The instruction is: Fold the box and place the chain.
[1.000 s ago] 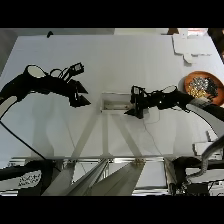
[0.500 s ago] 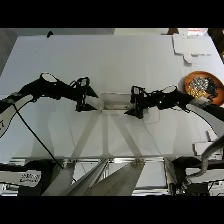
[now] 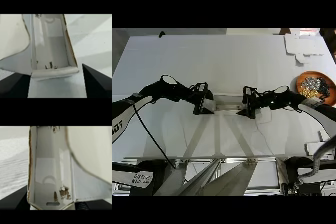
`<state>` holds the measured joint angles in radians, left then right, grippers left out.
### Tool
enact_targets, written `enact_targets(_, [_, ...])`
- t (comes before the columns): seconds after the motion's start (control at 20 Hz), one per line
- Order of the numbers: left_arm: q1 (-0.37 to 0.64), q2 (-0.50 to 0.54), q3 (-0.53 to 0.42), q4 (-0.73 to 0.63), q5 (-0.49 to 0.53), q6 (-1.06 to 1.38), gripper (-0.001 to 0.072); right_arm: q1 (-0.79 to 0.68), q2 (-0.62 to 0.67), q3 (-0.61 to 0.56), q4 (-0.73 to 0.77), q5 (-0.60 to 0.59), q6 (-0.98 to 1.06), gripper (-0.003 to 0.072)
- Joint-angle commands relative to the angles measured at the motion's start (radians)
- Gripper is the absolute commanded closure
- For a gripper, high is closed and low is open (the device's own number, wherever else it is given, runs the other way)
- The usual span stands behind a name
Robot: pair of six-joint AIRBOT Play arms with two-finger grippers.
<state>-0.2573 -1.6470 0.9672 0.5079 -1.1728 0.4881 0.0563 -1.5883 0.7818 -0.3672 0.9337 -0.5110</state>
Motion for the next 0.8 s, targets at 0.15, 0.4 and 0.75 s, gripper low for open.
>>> enact_targets(0.15, [-0.032,-0.053,-0.001,0.001,0.066,-0.071,0.0012,0.0,0.0,0.0,0.002,-0.002,0.002,0.0254])
enact_targets(0.4, [-0.043,-0.055,0.0,-0.005,0.102,-0.1,0.0014,0.0,0.0,0.001,0.002,-0.002,0.002,0.0254])
enact_targets(0.75, [-0.043,-0.054,0.0,-0.002,0.105,-0.108,0.0502,0.0,0.0,0.0,0.002,-0.002,0.002,0.0254])
